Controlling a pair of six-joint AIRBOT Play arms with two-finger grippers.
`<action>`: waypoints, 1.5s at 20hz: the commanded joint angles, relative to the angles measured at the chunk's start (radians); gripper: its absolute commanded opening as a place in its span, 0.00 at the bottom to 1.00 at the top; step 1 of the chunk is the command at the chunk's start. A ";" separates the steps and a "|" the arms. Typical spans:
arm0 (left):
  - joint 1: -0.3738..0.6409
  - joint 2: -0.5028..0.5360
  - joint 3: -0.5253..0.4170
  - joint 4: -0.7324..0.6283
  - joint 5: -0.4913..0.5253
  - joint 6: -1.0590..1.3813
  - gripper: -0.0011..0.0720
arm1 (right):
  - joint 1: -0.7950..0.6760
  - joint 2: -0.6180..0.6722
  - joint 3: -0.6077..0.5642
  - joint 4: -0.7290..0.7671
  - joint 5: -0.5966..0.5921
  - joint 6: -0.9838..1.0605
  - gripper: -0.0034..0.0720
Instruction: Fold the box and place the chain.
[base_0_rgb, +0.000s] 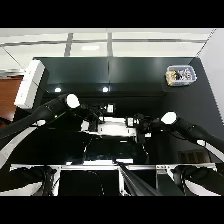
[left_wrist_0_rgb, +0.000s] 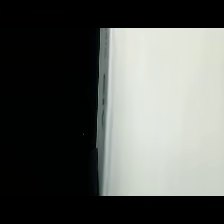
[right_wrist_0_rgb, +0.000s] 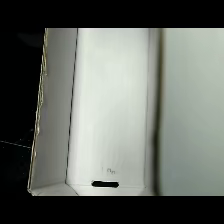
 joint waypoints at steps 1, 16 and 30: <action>0.000 0.000 0.000 0.000 0.001 0.000 0.05 | 0.000 -0.019 0.000 0.034 -0.023 -0.010 0.98; 0.000 0.000 0.000 0.001 0.003 0.000 0.05 | 0.001 -0.027 0.008 0.010 -0.019 0.014 0.98; 0.000 0.000 0.000 0.000 0.003 0.000 0.05 | 0.000 -0.031 0.010 -0.035 -0.021 0.066 0.98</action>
